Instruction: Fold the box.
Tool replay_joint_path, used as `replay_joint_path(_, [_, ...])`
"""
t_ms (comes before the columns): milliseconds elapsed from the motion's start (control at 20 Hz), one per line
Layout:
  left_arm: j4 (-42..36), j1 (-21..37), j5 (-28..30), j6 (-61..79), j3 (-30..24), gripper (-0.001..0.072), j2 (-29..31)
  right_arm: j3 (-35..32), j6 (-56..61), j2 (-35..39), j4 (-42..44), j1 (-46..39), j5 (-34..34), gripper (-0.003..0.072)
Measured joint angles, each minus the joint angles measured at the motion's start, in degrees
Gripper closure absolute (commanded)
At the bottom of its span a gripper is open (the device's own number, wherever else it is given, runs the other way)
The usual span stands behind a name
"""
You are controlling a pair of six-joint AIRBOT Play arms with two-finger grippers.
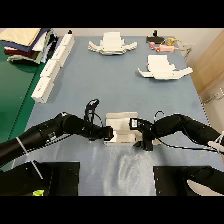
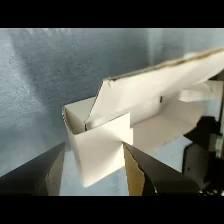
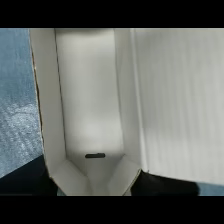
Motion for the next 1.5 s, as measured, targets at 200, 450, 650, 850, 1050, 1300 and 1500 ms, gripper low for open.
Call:
replay_joint_path(200, [11.8, -4.0, -4.1, -13.4, 5.6, 0.0187, -4.4, 0.0, 0.0, 0.0, 0.0, 0.0, 0.0, 0.0189])
replay_joint_path(450, [22.9, -9.1, -10.7, -27.6, 11.2, 0.0187, -9.2, 0.0, 0.0, 0.0, 0.0, 0.0, 0.0, 0.0190])
replay_joint_path(650, [26.4, -11.9, -13.3, -34.2, 13.4, 0.0266, -11.9, 0.0, 0.0, 0.0, 0.0, 0.0, 0.0, 0.0190])
replay_joint_path(850, [28.7, -13.7, -16.1, -37.2, 16.2, 0.0266, -15.0, 0.0, 0.0, 0.0, 0.0, 0.0, 0.0, 0.0190])
replay_joint_path(1050, [31.0, -15.0, -20.4, -38.5, 19.7, 0.0266, -18.0, 0.0, 0.0, 0.0, 0.0, 0.0, 0.0, 0.0190])
replay_joint_path(1300, [32.5, -15.6, -23.1, -39.3, 22.1, 0.0474, -20.5, 0.0, 0.0, 0.0, 0.0, 0.0, 0.0, 0.0189])
replay_joint_path(1500, [32.8, -16.4, -24.3, -39.6, 22.6, 0.0543, -21.7, 0.0, 0.0, 0.0, 0.0, 0.0, 0.0, 0.0190])
